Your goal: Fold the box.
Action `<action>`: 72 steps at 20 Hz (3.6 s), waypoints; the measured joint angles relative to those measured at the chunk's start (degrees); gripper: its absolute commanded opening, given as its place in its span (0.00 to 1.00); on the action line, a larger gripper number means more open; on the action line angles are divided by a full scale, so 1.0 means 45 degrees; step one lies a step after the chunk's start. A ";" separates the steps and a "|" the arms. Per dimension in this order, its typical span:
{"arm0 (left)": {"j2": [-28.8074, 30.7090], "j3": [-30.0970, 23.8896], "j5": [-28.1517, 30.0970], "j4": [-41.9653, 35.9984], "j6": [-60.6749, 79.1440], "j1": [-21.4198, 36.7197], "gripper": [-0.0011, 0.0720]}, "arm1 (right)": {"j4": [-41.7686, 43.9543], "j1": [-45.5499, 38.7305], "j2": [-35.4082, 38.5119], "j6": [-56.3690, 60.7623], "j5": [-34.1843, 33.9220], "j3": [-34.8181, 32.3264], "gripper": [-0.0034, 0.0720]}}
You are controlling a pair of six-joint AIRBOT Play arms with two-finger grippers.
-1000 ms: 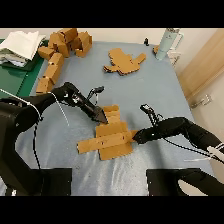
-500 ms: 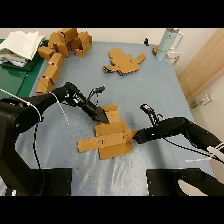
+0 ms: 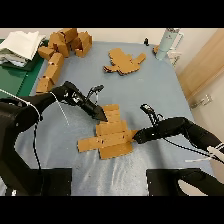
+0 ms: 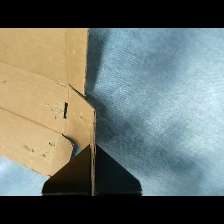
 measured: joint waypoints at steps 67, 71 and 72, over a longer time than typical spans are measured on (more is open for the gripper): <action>0.4867 -0.4221 0.6096 0.0209 0.7800 -0.3730 0.03 | -0.5916 0.0374 0.1681 0.8587 -0.3473 0.4090 0.04; 0.4867 -0.4221 0.6096 0.0214 0.7800 -0.3730 0.03 | -0.8310 0.4585 0.3546 1.0710 -0.5197 0.3895 0.05; 0.4867 -0.4221 0.6096 0.0214 0.7800 -0.3730 0.03 | -0.8689 0.5761 0.3895 1.1132 -0.5411 0.3725 0.06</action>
